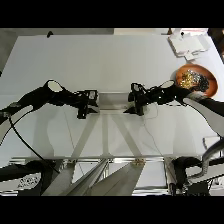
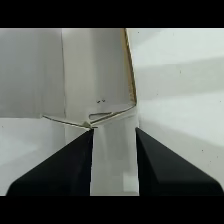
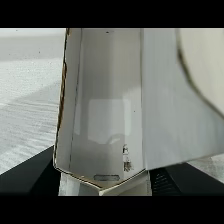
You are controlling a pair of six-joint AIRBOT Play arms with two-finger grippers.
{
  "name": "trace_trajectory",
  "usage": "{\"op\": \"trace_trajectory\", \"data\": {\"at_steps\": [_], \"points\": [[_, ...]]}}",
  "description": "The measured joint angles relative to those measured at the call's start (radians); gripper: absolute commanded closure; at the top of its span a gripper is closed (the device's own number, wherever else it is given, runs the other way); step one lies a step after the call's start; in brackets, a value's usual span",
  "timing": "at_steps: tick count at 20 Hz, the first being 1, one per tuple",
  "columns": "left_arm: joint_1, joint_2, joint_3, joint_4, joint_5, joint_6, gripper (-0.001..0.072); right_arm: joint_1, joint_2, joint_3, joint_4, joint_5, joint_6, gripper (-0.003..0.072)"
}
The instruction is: Fold the box and place the chain.
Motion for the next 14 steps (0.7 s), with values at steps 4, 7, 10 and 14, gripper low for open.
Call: {"op": "trace_trajectory", "data": {"at_steps": [4,7,10,14], "points": [[0.0,0.0,0.0,-0.019,0.003,0.002,0.043,0.0,0.0,0.0,-0.001,0.0,-0.001,0.0214],[0.002,0.001,0.0,-0.002,0.003,0.002,0.0335,0.0,0.0,0.0,-0.001,0.001,-0.001,0.0214],[0.005,0.011,0.0,0.058,0.008,0.0,0.0299,0.0,0.0,0.0,-0.003,0.004,-0.005,0.0214],[0.028,0.027,0.0,0.148,0.016,-0.051,0.0319,0.0,0.0,0.0,-0.003,0.003,-0.003,0.0214]]}}
